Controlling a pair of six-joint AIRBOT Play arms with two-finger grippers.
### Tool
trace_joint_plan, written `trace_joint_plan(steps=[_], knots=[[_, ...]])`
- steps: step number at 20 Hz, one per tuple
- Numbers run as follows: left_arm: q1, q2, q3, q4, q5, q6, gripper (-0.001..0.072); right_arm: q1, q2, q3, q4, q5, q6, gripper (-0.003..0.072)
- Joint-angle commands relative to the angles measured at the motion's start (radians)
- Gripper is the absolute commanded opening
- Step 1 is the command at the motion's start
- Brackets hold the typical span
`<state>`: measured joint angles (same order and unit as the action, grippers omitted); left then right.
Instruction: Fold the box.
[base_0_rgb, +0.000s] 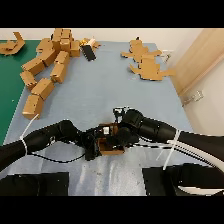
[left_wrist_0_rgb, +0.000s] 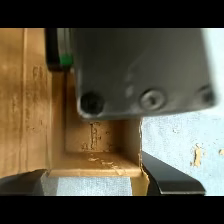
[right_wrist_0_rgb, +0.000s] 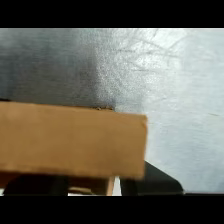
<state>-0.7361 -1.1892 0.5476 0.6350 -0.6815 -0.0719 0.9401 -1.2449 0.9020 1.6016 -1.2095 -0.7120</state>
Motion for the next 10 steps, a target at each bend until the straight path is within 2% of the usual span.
trace_joint_plan(steps=[1,5,7,9,10], knots=[[0.001,0.0,0.0,0.0,0.001,0.0,0.0523,-0.012,0.066,0.001,-0.05,-0.031,0.032,0.0421],[0.001,0.0,0.0,0.0,0.0,0.0,0.0523,-0.047,0.137,-0.003,-0.072,-0.079,0.032,0.042],[0.001,0.0,0.0,0.0,0.0,0.001,0.0523,-0.075,0.214,-0.032,-0.053,-0.032,0.013,0.037],[0.001,0.0,0.0,0.0,0.001,0.001,0.0523,-0.125,0.314,-0.095,-0.01,0.051,-0.005,0.0352],[0.001,0.0,0.0,0.0,0.001,0.0,0.0523,-0.158,0.366,-0.138,0.012,0.087,-0.011,0.0269]])
